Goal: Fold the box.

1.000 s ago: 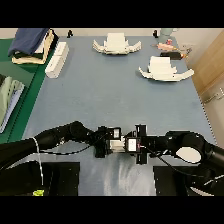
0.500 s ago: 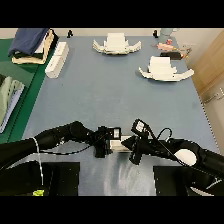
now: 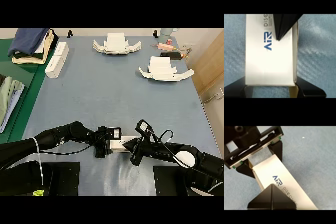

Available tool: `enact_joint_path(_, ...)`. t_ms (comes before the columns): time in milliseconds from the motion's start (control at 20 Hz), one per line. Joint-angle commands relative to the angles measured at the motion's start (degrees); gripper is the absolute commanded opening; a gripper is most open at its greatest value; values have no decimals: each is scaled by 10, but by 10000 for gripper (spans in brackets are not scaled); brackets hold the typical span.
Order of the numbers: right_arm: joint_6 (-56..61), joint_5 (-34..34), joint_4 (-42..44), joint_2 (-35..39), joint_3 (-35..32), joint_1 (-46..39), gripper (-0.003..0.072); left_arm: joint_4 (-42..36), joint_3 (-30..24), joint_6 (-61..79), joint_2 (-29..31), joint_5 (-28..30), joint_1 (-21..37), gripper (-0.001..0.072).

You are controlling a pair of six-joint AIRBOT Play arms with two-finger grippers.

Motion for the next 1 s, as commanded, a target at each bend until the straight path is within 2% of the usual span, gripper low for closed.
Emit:
enact_joint_path(0, 0, 6, 6, -14, -11, 0, 2, 0, 0, 0, 0, 0, 0, 406)
enact_joint_path(200, 0, 9, 19, -48, -11, 0, 2, 0, 0, 0, 0, 0, 0, 406)
enact_joint_path(350, 0, 11, 18, -44, -11, 0, 2, 0, 0, 0, 0, 0, 0, 405)
enact_joint_path(700, 0, -9, 9, 19, -9, -1, 6, 0, 0, 0, 0, 0, 0, 405)
enact_joint_path(850, 0, -29, -2, 58, -9, -1, 41, 0, 0, 0, 0, 0, 0, 406)
enact_joint_path(950, 0, -39, -19, 78, -9, -1, 158, 0, 0, 0, 0, 0, 0, 406)
